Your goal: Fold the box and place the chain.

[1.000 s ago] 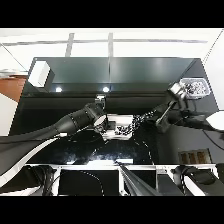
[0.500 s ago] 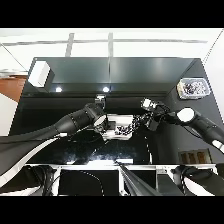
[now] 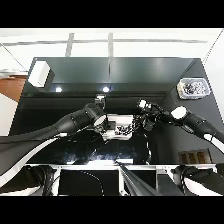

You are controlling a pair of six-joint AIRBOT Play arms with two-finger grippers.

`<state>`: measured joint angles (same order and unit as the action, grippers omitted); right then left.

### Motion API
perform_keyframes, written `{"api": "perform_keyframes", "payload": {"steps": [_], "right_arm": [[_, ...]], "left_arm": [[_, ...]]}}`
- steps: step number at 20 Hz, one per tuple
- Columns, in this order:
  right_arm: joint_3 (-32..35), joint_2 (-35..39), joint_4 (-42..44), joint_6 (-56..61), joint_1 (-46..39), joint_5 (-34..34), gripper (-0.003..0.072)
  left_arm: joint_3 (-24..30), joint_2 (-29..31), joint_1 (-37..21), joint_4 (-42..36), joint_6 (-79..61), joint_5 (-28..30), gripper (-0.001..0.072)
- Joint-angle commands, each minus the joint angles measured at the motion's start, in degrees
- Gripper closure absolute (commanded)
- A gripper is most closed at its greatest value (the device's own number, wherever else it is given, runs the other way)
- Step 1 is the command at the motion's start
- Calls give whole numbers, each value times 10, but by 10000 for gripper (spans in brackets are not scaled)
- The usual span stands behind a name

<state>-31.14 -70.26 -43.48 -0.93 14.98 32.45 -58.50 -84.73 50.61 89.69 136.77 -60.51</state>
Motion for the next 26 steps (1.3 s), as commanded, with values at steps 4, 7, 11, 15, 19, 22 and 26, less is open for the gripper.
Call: {"api": "perform_keyframes", "payload": {"steps": [4, 7, 11, 15, 19, 22, 26], "right_arm": [[-1, 2, 8, 1, 0, 11, 645], [-1, 43, -4, 57, 0, 11, 645], [-17, 146, -52, 175, -1, 69, 645], [-103, 239, -75, 294, -2, 215, 644], [-219, 275, -69, 389, -1, 366, 644], [-259, 275, 0, 409, -1, 443, 644], [-268, 274, 107, 408, 3, 444, 644]], "left_arm": [[0, 0, 0, 0, 0, -1, 673], [0, 0, 0, -2, 0, -1, 673], [0, 0, 0, -2, 0, 0, 672], [0, 0, 0, -2, 0, 0, 673], [0, 0, 0, -2, 0, 0, 672], [0, 0, 0, -2, 0, 0, 673], [0, 0, 0, -2, 0, -1, 673]]}}
